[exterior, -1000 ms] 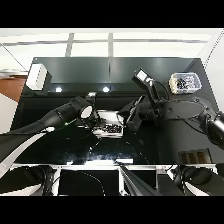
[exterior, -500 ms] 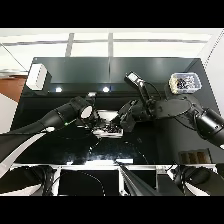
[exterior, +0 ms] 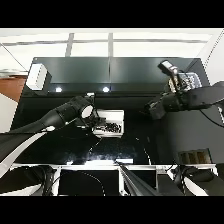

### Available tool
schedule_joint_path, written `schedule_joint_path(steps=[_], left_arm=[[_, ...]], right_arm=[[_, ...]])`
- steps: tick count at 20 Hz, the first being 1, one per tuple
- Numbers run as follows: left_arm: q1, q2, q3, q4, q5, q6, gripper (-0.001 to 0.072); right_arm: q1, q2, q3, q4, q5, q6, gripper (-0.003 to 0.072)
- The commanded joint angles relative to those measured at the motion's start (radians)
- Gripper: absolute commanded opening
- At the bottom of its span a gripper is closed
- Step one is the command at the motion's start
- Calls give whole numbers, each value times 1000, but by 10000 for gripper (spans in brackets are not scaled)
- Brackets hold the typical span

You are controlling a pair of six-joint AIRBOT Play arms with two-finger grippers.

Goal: Fold the box and place the chain.

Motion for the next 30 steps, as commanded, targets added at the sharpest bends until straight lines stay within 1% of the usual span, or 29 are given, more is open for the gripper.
schedule_joint_path(steps=[1,4,6,8,9,10,11,12,13,14,15,16,18,20,22,25,28,30], left_arm=[[2,20,45,2,-35,10,492],[9,100,64,7,-93,211,492],[44,173,55,6,-166,401,489],[126,254,16,-12,-231,585,489],[192,300,-19,-48,-242,688,489],[269,341,-56,-130,-245,820,490],[366,376,-99,-266,-258,985,492],[469,395,-143,-433,-278,1157,521],[557,398,-186,-568,-293,1276,600],[636,391,-232,-671,-295,1396,711],[687,380,-273,-719,-275,1516,712],[718,365,-310,-738,-234,1649,712],[726,330,-354,-743,-172,1949,706],[709,283,-363,-800,-158,2234,705],[679,220,-358,-880,-130,2415,706],[633,142,-339,-852,-118,2536,706],[632,95,-339,-865,-109,2611,706],[631,63,-339,-877,-101,2615,707]], right_arm=[[-98,11,0,-34,-76,22,562],[-100,11,0,-34,-78,23,562],[-100,11,0,-34,-87,32,562],[-100,11,0,-34,-92,32,562],[-100,11,-1,-34,-92,32,562],[-100,11,-1,-34,-91,33,562],[-100,11,-1,-34,-91,33,562],[-100,11,-1,-34,-90,34,562],[-100,11,-1,-34,-90,37,562],[-100,11,-1,-34,-87,37,562],[-100,11,-1,-34,-83,37,562],[-100,11,-1,-34,-80,37,562],[-100,11,-1,-34,-80,48,562],[-100,11,-1,-34,-81,64,562],[-100,11,-1,-35,-81,74,562],[-100,11,-1,-34,-84,85,562],[-100,11,-1,-34,-79,85,561],[-100,11,-1,-34,-57,85,562]])
